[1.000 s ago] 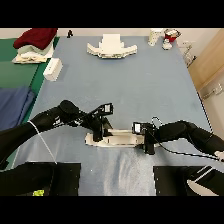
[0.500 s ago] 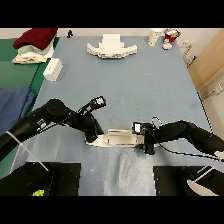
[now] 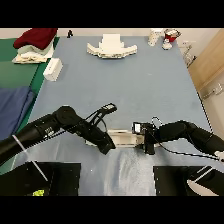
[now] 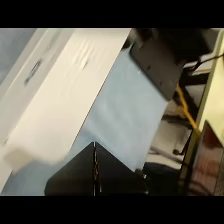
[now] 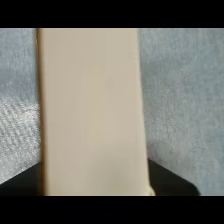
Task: Fold the box.
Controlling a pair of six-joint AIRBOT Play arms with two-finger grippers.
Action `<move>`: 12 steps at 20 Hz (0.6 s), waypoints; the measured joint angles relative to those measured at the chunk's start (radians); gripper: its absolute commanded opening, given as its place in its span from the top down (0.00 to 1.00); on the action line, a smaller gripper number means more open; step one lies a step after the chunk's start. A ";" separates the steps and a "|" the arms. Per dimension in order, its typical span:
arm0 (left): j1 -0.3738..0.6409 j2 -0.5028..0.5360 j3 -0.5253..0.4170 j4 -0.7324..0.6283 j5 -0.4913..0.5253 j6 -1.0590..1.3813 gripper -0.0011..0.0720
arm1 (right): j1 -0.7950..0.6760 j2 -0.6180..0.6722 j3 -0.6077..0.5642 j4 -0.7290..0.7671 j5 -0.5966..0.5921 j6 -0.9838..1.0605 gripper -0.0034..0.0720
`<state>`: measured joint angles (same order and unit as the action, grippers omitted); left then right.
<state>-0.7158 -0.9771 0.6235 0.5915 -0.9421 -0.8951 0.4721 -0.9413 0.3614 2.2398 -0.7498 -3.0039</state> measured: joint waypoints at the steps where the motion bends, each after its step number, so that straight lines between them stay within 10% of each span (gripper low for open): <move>1: -0.010 -0.026 0.021 -0.014 0.027 -0.008 0.97 | 0.000 0.000 0.000 0.000 0.000 0.000 0.28; 12: 0.134 -0.327 0.191 -0.082 0.114 -0.040 0.97 | 0.000 0.000 0.000 0.000 0.000 0.000 0.28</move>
